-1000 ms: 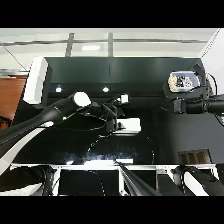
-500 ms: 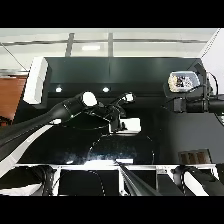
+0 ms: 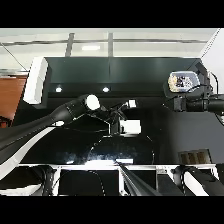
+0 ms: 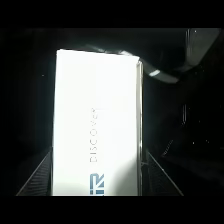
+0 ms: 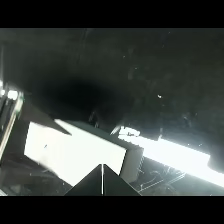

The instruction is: Fold the box and place the chain.

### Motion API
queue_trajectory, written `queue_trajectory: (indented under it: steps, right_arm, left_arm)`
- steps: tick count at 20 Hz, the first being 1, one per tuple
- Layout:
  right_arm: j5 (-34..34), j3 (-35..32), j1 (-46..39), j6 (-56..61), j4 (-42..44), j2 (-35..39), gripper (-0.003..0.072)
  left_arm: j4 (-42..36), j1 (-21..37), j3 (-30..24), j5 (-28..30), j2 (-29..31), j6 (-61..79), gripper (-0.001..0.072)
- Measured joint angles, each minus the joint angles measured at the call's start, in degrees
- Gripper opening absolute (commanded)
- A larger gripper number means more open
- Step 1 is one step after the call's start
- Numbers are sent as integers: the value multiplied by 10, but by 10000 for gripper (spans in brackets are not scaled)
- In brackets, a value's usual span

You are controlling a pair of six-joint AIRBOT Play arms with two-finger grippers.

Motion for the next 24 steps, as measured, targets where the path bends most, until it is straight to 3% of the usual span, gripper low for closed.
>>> queue_trajectory:
  steps: [8,9,10,15,18,22,24]
  right_arm:
    - [-10,0,0,5,0,0,15]
    - [-12,0,0,5,0,0,15]
    - [-12,0,0,6,0,0,14]
    - [-14,0,-1,11,-4,0,15]
    - [-12,0,-1,13,-5,0,14]
    - [-12,0,-1,14,-6,0,15]
    - [-12,0,-1,15,-7,0,14]
  left_arm:
    - [47,-42,0,54,-29,-2,699]
    - [50,-45,0,59,-33,-2,523]
    - [50,-47,0,63,-35,-3,297]
    - [83,-26,0,37,-8,-51,275]
    - [154,19,-2,-21,32,-160,275]
    - [277,132,-29,-124,96,-326,276]
    - [323,216,-57,-169,131,-400,276]
